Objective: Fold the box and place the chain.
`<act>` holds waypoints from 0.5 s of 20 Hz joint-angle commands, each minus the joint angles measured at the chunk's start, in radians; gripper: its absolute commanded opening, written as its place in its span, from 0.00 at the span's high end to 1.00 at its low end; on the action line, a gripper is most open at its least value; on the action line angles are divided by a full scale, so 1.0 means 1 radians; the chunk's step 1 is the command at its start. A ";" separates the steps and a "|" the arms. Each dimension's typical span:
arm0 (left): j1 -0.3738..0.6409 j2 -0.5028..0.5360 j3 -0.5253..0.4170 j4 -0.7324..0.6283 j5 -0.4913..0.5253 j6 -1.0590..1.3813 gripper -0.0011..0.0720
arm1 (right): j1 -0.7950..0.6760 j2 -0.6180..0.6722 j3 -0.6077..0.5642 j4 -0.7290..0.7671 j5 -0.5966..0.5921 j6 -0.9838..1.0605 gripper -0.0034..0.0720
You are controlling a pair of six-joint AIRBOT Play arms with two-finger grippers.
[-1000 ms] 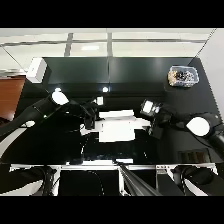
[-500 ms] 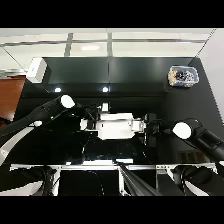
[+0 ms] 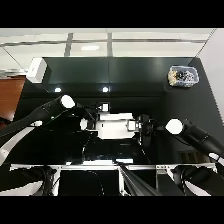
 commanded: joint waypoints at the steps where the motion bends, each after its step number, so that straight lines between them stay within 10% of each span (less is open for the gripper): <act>1: -0.001 0.000 0.000 0.001 0.002 0.000 0.95 | 0.001 -0.035 0.000 0.077 -0.041 -0.067 0.03; 10: -0.001 0.000 0.000 0.002 0.001 -0.001 0.95 | -0.042 -0.029 0.083 0.066 -0.056 -0.066 0.03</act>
